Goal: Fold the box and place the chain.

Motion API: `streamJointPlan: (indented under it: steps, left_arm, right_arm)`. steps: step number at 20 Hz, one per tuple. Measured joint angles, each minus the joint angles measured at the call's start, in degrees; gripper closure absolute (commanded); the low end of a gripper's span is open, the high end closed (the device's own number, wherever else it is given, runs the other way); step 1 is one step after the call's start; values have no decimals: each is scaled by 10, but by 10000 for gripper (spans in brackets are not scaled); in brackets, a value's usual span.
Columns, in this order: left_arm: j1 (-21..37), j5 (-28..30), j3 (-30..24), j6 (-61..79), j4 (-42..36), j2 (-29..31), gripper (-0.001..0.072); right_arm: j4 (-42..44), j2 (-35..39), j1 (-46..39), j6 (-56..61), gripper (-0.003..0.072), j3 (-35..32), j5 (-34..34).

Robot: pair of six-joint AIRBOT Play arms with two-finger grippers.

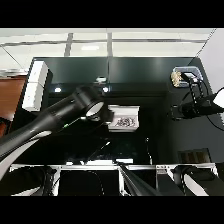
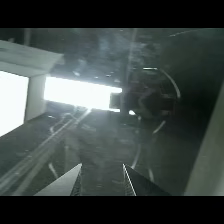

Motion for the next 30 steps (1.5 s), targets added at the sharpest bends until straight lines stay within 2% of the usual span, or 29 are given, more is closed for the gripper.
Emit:
streamJointPlan:
  steps: [2,4,7,9,10,11,15,18,22,25,30]
  left_arm:
    - [26,-25,-75,-5,25,61,44]
    - [78,7,-164,-1,-2,121,45]
    - [180,116,-278,142,-149,179,48]
    - [222,171,-319,322,-267,192,45]
    - [234,190,-331,424,-310,193,-9]
    - [243,209,-341,540,-353,193,-9]
    - [240,306,-358,930,-448,190,0]
    - [232,357,-347,1127,-483,156,-3]
    - [243,362,-308,1276,-562,70,-5]
    - [250,338,-282,1350,-613,13,-7]
    - [252,305,-268,1428,-672,-32,-6]
  right_arm:
    - [-15,0,-1,-1,374,0,1]
    - [-27,0,-1,-1,375,0,-1]
    - [-35,0,-1,8,375,0,-6]
    - [-38,0,-1,14,375,0,-6]
    - [-40,0,-1,17,375,0,-4]
    - [-40,0,-1,17,375,0,-2]
    - [-42,0,-1,26,375,0,8]
    - [-42,0,-1,36,375,0,11]
    - [-42,0,-1,47,375,0,14]
    - [-41,0,-1,51,375,0,14]
    - [-25,0,-1,53,375,0,10]
